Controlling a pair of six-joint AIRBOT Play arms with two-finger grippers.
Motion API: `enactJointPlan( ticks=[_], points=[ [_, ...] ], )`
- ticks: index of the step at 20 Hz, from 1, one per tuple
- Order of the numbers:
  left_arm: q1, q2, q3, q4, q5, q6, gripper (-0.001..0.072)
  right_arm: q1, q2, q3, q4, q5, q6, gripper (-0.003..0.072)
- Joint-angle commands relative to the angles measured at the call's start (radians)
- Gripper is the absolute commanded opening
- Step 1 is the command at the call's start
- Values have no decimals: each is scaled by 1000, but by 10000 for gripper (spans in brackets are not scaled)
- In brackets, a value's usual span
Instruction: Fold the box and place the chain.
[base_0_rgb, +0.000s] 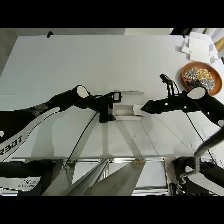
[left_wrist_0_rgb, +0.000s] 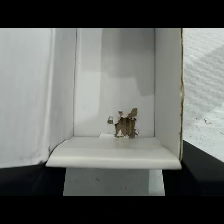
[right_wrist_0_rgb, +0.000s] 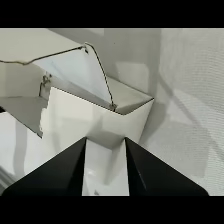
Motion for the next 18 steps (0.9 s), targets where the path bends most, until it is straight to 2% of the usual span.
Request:
enactJointPlan(
  ticks=[1, 2, 3, 6, 9, 16, 18],
  points=[
    [1, -1, 0, 0, 0, 0, 17, 12, -1, 7, -44, 17, 54, 313],
    [1, -1, 0, 0, 0, 0, 17, 19, -2, 7, -56, 16, 66, 316],
    [1, -1, 0, 0, 0, 0, 17, 35, -3, 7, -75, 10, 90, 358],
    [1, -1, 0, 0, 0, 0, 17, 116, -14, 32, -176, -21, 205, 362],
    [1, -1, 0, 0, 0, 0, 17, 209, -46, 109, -317, -29, 401, 363],
    [1, -1, 0, 0, 0, 0, 17, 392, -196, 298, -561, 69, 793, 368],
    [1, -1, 0, 0, 0, 0, 17, 434, -236, 342, -639, 97, 900, 426]
  ],
)
